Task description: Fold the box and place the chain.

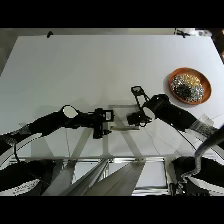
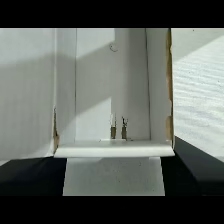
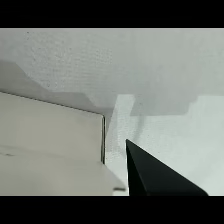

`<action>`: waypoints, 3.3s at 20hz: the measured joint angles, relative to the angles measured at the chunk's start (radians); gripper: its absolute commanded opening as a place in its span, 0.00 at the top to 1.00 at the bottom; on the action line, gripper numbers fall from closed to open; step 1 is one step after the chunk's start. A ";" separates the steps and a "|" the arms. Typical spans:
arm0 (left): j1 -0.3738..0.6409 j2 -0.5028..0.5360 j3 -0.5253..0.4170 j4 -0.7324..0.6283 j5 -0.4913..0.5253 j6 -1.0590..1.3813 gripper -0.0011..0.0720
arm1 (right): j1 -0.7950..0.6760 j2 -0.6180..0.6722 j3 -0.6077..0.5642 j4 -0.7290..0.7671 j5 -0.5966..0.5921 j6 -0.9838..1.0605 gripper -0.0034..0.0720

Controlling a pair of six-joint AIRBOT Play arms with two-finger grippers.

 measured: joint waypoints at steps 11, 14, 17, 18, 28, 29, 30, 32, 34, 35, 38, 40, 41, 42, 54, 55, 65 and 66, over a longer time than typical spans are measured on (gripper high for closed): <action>0.000 0.000 0.000 0.000 -0.003 -0.005 0.89 | 0.039 -0.088 0.006 0.002 0.028 0.020 0.93; 0.000 0.000 0.000 0.000 -0.003 -0.003 0.89 | 0.042 -0.093 0.007 0.003 0.028 0.022 0.82; 0.000 0.000 0.000 0.002 -0.003 0.003 0.89 | 0.042 -0.097 0.006 0.004 0.032 0.012 0.50; 0.000 0.000 0.000 0.002 -0.003 0.002 0.89 | 0.042 -0.097 0.006 0.010 0.032 0.015 0.51; 0.000 0.000 0.000 0.006 -0.008 0.007 0.89 | 0.043 -0.053 0.002 0.073 0.044 -0.011 0.29; 0.000 0.000 0.000 0.003 -0.004 0.006 0.89 | 0.045 -0.029 0.003 0.087 0.042 -0.024 0.29; 0.000 0.000 0.000 0.002 -0.003 0.003 0.89 | 0.044 -0.006 0.004 0.084 0.036 -0.035 0.27; 0.000 0.000 0.000 0.001 -0.001 0.001 0.89 | 0.042 0.043 0.004 0.062 0.057 -0.055 0.22; 0.000 0.000 0.000 0.001 -0.003 0.001 0.89 | 0.043 0.093 0.005 0.061 0.076 -0.084 0.22; 0.000 0.000 0.000 0.001 -0.003 0.000 0.89 | 0.042 0.122 0.005 0.050 0.092 -0.103 0.22; 0.000 0.000 0.000 0.001 -0.006 0.000 0.89 | 0.024 0.220 0.005 0.024 0.122 -0.155 0.22; 0.000 0.000 0.000 0.001 -0.006 -0.002 0.89 | -0.033 0.287 0.005 -0.011 0.120 -0.187 0.22; 0.000 0.000 0.000 0.001 -0.007 -0.002 0.89 | -0.080 0.314 0.007 -0.028 0.112 -0.210 0.22; 0.000 0.000 0.000 0.001 -0.008 -0.002 0.89 | -0.137 0.333 0.009 -0.043 0.103 -0.237 0.22; 0.000 0.000 0.000 0.001 -0.013 -0.001 0.89 | -0.840 0.021 0.160 -0.061 -0.112 -0.576 0.23; 0.000 0.000 0.000 0.001 -0.014 -0.001 0.89 | -0.855 -0.029 0.183 -0.058 -0.116 -0.583 0.23; 0.000 0.000 0.000 0.000 -0.013 -0.001 0.89 | -0.891 -0.291 0.274 -0.025 -0.104 -0.599 0.70; 0.000 0.000 0.000 0.000 -0.014 0.000 0.89 | -0.891 -0.297 0.276 -0.016 -0.096 -0.599 0.78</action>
